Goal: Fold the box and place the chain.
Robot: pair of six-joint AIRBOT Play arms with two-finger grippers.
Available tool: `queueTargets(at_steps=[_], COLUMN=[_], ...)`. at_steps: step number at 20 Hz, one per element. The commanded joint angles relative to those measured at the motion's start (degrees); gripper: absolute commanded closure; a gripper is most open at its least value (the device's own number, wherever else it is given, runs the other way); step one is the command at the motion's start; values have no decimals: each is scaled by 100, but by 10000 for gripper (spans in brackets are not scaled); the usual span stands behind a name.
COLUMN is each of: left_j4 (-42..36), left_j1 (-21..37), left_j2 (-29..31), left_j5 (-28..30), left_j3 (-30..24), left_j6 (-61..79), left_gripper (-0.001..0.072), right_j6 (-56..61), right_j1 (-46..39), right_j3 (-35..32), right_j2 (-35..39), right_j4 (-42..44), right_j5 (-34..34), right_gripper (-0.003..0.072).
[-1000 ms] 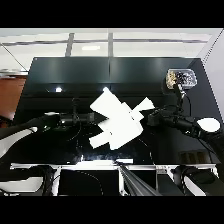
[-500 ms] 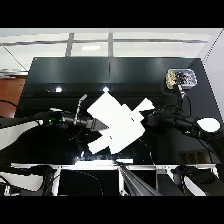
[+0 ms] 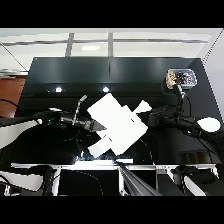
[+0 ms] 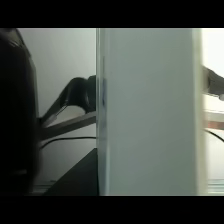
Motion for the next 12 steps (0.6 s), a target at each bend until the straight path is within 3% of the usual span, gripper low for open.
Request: queueTargets(at_steps=[1, 4, 8, 10, 12], left_j4=[39, 479, 2374, 3530, 4299], left_j1=[0, -48, -540, -940, -1252], left_j2=[70, 492, 1709, 2286, 2470], left_j5=[-28, 118, 422, 1266, 2011], left_j3=[52, 317, 964, 1038, 1038], left_j6=[-24, -22, -367, -251, -81], left_gripper=[684, 686, 686, 685, 684], right_j6=[621, 586, 588, 586, 238], right_j1=[-682, -1591, -2070, -2059, -1934], right_j3=[299, 999, 1447, 1445, 1443], right_j2=[11, 11, 11, 4, -33], right_j4=[-1550, -3187, -4658, -4572, -4207], right_j5=[562, 1139, 741, 568, 765], right_gripper=[-20, -20, -19, -20, -19])
